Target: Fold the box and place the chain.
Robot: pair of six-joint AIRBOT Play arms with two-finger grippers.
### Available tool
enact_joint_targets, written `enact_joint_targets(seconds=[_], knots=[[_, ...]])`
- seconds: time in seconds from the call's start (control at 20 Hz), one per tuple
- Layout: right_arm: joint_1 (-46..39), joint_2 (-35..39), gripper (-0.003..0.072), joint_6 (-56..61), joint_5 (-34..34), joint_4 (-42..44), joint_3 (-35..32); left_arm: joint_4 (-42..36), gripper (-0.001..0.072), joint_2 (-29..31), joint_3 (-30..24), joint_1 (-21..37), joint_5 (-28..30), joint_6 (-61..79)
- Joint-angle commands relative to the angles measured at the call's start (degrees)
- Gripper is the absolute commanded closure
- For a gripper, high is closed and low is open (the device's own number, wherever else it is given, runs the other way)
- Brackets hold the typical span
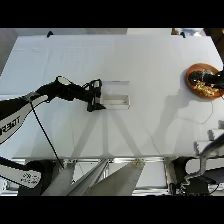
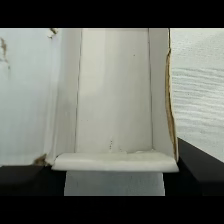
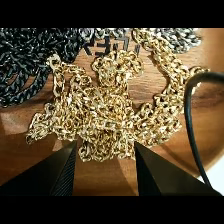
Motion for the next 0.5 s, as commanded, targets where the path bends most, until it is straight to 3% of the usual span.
enact_joint_targets(seconds=[0.0, 0.15, 0.35, 0.45], knots=[[-0.1, -3.4, 0.0285, -0.2, 1.2, 2.5, 1.0, 0.0, 0.0565, 0.0, 0.0, 0.0, 0.0, 0.0], [-0.1, -4.7, 0.0294, -0.2, 1.7, 5.9, 1.0, 0.0, 0.0565, 0.0, 0.0, 0.0, 0.0, 0.0], [-0.1, -4.8, 0.0676, -0.9, 1.8, 6.8, 1.0, 0.0, 0.0565, 0.0, 0.0, 0.0, 0.0, 0.0], [-0.1, -4.8, 0.0678, -0.9, 4.0, 6.8, 1.0, 0.0, 0.0565, 0.0, 0.0, 0.0, 0.0, 0.0]])
